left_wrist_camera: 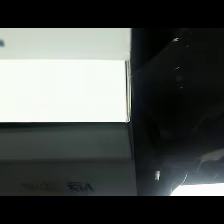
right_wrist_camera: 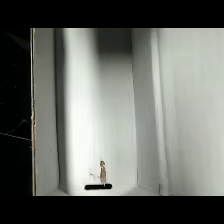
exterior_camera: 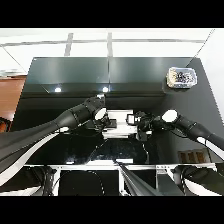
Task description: Fold the box and place the chain.
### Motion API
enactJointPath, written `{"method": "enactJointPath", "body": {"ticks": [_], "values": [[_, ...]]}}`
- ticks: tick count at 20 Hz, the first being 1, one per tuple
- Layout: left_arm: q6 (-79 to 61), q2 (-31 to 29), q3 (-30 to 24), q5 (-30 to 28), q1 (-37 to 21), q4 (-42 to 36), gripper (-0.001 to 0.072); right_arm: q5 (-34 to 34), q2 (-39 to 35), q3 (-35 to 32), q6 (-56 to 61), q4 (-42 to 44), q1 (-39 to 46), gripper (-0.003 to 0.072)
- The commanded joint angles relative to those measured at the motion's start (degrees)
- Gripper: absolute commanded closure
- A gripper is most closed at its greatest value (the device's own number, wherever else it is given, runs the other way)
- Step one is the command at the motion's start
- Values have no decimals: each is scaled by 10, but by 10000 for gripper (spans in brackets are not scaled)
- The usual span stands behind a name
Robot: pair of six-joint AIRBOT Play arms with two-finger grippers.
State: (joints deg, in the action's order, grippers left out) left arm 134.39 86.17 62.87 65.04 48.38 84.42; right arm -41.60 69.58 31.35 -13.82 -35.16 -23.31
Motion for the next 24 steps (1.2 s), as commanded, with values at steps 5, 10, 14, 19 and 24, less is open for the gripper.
{"method": "enactJointPath", "body": {"ticks": [5, 10, 14, 19, 24], "values": [[-24, 0, 0, 21, 0, 5, 685, -37, -55, 1, 14, -71, 0, -13], [-24, 0, 0, 17, 0, 5, 685, -53, -54, 1, 12, -71, 0, 219], [-24, 0, 0, 13, 0, 5, 685, -60, -54, 1, 49, -68, 0, 332], [-24, 0, 0, 12, 0, 4, 685, -61, -46, 0, 64, 19, 0, 392], [-24, 0, 0, 10, 0, 4, 685, -57, 11, 0, 63, 115, 0, 392]]}}
